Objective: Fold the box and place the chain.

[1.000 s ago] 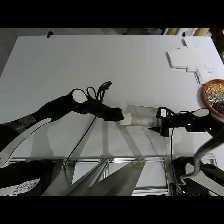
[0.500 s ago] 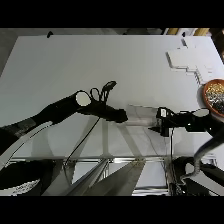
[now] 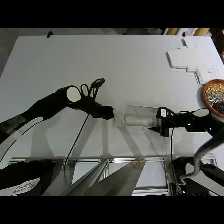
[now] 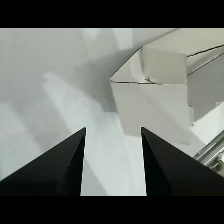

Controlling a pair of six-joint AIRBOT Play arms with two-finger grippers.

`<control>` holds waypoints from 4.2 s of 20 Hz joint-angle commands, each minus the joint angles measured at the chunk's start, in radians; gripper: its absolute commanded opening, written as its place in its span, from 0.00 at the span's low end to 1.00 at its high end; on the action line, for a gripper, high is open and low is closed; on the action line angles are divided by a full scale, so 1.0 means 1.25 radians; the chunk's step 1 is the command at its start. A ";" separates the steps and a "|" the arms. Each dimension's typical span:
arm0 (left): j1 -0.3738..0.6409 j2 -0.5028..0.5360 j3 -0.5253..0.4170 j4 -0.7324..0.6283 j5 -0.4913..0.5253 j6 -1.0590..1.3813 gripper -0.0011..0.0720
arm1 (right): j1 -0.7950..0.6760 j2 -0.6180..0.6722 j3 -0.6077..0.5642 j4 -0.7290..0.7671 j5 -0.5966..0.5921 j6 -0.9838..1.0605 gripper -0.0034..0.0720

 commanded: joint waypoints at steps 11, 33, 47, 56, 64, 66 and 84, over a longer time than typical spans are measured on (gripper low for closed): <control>0.001 -0.061 -0.002 -0.231 0.013 0.133 0.56 | 0.000 0.000 0.000 0.000 0.000 0.000 0.65; -0.034 -0.048 -0.002 -0.258 0.024 0.125 0.56 | 0.000 0.000 0.000 0.000 0.000 0.000 0.65; -0.139 -0.042 0.013 -0.146 0.143 0.022 0.62 | 0.000 0.000 0.000 0.000 0.000 0.000 0.65; -0.194 -0.077 0.117 0.101 0.130 -0.210 0.62 | 0.000 0.000 0.000 0.000 0.000 0.000 0.65; -0.252 -0.170 0.257 0.284 0.010 -0.387 0.55 | 0.000 0.000 0.000 0.000 0.000 0.000 0.65; -0.258 -0.194 0.301 0.328 -0.046 -0.421 0.54 | 0.000 0.000 0.000 0.000 0.000 0.000 0.65; -0.283 -0.399 0.557 0.415 -0.331 -0.723 0.40 | 0.000 0.000 0.000 0.000 0.000 0.000 0.65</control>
